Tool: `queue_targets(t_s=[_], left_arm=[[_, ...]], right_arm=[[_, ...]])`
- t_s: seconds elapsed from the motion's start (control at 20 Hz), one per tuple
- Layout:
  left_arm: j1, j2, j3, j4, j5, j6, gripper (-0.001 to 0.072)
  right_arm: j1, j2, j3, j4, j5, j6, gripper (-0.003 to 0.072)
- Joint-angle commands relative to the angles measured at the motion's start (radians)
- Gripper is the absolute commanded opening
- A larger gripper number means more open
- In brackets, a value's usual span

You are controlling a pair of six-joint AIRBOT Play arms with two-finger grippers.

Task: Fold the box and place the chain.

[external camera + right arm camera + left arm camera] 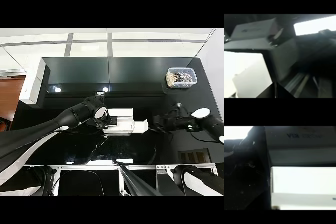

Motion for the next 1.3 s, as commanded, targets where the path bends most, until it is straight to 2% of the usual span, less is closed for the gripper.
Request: queue_targets(t_s=[0.0, 0.15, 0.35, 0.5, 0.55, 0.6, 0.9, 1.25], left_arm=[[0.001, 0.000, 0.000, 0.000, 0.000, 0.000, 0.0026], [0.001, 0.000, 0.000, 0.000, 0.000, 0.000, 0.0026], [0.001, 0.000, 0.000, 0.000, 0.000, 0.000, 0.0026], [0.001, 0.000, 0.000, 0.000, 0.000, 0.000, 0.0026], [0.001, 0.000, 0.000, 0.000, 0.000, 0.000, 0.0026], [0.001, 0.000, 0.000, 0.000, 0.000, 0.000, 0.0026], [0.001, 0.000, 0.000, 0.000, 0.000, 0.000, 0.0026], [0.001, 0.000, 0.000, 0.000, 0.000, 0.000, 0.0026]], right_arm=[[0.106, -0.115, 0.014, 0.133, -0.078, -0.079, 0.0015], [0.121, -0.138, 0.084, 0.138, -0.022, -0.131, 0.0015], [0.121, -0.138, 0.167, 0.041, 0.120, -0.131, 0.0015], [0.121, -0.138, 0.208, 0.039, 0.206, -0.130, 0.0029], [0.121, -0.138, 0.225, 0.038, 0.234, -0.113, 0.0215], [0.121, -0.138, 0.241, 0.038, 0.259, -0.105, 0.0368], [0.170, -0.138, 0.293, 0.041, 0.273, -0.077, 0.0378], [0.273, -0.138, 0.298, -0.019, 0.167, 0.008, 0.0376]])
